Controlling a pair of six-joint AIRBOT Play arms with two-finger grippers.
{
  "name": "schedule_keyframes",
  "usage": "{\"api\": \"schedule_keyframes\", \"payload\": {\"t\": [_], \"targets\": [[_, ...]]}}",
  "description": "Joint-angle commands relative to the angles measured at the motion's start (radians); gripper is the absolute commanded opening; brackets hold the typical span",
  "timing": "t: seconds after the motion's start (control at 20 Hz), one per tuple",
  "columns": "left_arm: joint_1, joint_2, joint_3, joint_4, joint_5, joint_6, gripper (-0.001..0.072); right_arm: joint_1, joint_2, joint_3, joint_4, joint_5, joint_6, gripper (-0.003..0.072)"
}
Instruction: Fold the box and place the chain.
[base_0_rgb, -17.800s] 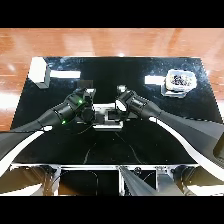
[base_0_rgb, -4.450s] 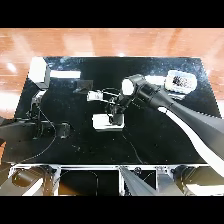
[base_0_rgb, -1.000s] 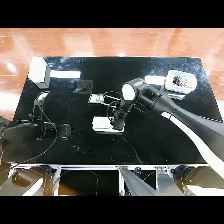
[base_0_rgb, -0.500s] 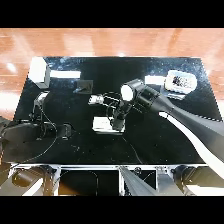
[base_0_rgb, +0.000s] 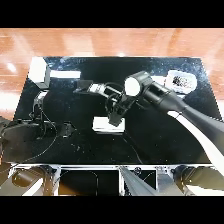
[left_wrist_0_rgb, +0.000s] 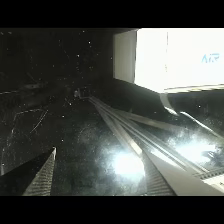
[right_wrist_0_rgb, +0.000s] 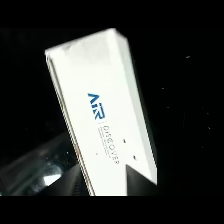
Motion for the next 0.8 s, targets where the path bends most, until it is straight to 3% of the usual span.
{"api": "schedule_keyframes", "payload": {"t": [0.0, 0.2, 0.3, 0.45, 0.6, 0.75], "targets": [[0.000, 0.000, 0.000, 0.000, -0.036, 0.017, 0.0631, -0.047, 0.053, 0.008, 0.058, 0.011, 0.303, 0.0030], [0.000, -0.009, 0.000, -0.065, -0.103, 0.117, 0.0631, -0.122, 0.087, -0.133, 0.358, -0.069, 0.375, 0.0035], [0.000, -0.045, 0.001, -0.111, -0.149, 0.217, 0.0631, -0.171, 0.168, -0.227, 0.329, -0.126, 0.428, 0.0035], [0.000, -0.184, 0.053, -0.138, -0.216, 0.433, 0.0631, -0.309, 0.323, -0.363, 0.332, -0.051, 0.481, 0.0035], [0.000, -0.407, 0.229, -0.163, -0.082, 0.807, 0.0631, -0.444, 0.460, -0.474, 0.288, 0.009, 0.493, 0.0035], [-0.011, -0.618, 0.418, -0.159, 0.077, 1.009, 0.0637, -0.549, 0.488, -0.509, 0.151, 0.131, 0.532, 0.0035]]}}
